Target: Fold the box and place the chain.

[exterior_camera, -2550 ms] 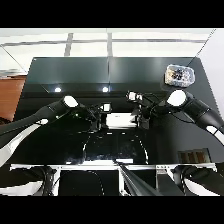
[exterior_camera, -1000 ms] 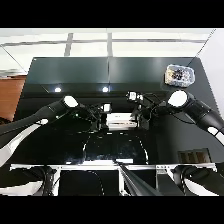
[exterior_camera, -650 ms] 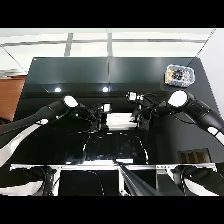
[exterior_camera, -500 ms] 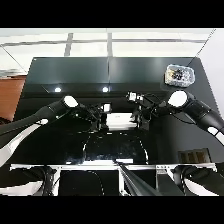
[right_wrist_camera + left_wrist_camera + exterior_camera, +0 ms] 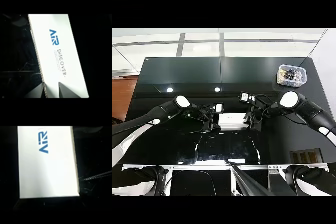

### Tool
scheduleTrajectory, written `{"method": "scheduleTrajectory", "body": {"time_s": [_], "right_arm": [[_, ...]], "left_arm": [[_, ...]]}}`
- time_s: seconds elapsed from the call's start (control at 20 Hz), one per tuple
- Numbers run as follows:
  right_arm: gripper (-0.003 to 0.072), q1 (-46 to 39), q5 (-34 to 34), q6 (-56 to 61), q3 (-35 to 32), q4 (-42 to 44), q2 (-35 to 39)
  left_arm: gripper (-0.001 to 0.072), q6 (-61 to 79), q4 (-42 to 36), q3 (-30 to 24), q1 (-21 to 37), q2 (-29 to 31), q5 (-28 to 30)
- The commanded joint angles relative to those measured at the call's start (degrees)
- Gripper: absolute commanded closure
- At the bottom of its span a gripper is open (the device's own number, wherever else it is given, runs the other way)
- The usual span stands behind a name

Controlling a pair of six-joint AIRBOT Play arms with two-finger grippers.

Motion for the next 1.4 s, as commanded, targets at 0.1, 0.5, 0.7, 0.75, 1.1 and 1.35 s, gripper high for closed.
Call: {"method": "scheduleTrajectory", "body": {"time_s": [0.1,0.5,0.7,0.75,1.1,1.35], "right_arm": [[0.0473,0.1,-0.1,2.8,-0.1,-0.2,-0.6],[0.0473,-1.7,2.3,8.6,2.4,0.0,0.5],[0.0488,-6.4,7.9,22.5,3.5,2.0,3.2],[0.0515,-7.4,8.2,27.6,2.7,3.1,3.1],[0.0672,-6.5,3.5,28.8,-6.1,32.7,-1.1],[0.0672,-4.9,-1.9,31.8,-6.1,29.0,-7.3]], "left_arm": [[0.0302,0.0,0.0,0.0,0.0,0.0,0.0],[0.0302,0.0,0.0,0.0,0.0,0.0,0.0],[0.0302,0.0,0.0,0.0,0.0,0.0,0.0],[0.0302,0.0,0.0,0.0,0.0,0.0,0.0],[0.0302,0.0,0.0,0.0,0.0,0.0,0.0],[0.0301,0.0,0.0,0.0,0.0,0.0,0.0]]}}
